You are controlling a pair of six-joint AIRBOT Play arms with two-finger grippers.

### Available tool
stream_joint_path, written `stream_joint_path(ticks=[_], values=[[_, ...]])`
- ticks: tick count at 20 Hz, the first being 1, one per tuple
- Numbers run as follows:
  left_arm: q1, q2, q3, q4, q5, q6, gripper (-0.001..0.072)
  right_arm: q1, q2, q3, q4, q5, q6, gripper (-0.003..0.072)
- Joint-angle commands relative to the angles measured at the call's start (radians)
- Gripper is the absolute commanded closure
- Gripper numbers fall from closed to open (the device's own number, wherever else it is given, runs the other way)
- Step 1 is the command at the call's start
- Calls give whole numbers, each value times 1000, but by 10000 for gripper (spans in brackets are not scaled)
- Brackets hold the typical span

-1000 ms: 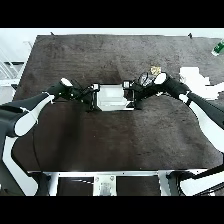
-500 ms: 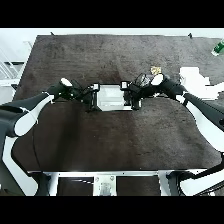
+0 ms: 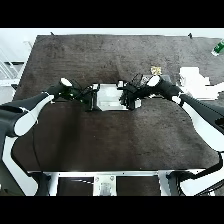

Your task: Fold the box and place the chain.

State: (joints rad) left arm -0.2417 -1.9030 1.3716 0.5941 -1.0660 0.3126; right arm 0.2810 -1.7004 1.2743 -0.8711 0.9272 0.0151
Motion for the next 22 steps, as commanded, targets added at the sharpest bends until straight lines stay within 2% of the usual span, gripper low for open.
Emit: stream_joint_path(ticks=[1,2,3,5,7,11,12,13,14,16,18,20,22], values=[[-1,0,0,0,0,1,287,5,-7,0,4,-23,-1,421],[-1,0,0,0,0,1,287,5,-7,0,4,-22,-1,379],[-1,0,0,0,0,1,287,5,-7,0,4,-22,-2,253],[-1,0,0,0,0,1,287,6,-6,0,4,-19,-17,231],[-1,0,0,0,0,1,287,5,-6,0,4,-18,-21,105],[-1,0,0,0,0,1,286,3,-6,0,-4,-19,-19,74],[-1,0,0,0,0,1,287,2,-5,0,-13,-18,-7,126],[-1,0,0,0,0,1,286,2,-1,2,-42,-18,23,366],[-1,0,0,0,0,1,287,2,8,2,-84,-18,84,476],[-1,0,0,0,0,1,287,2,36,2,-192,-3,170,551],[-1,0,0,0,0,1,286,2,78,2,-266,22,238,571],[-1,0,0,0,0,1,286,-12,126,2,-270,34,277,664],[-1,0,0,0,0,1,287,-43,178,2,-259,33,382,674]])
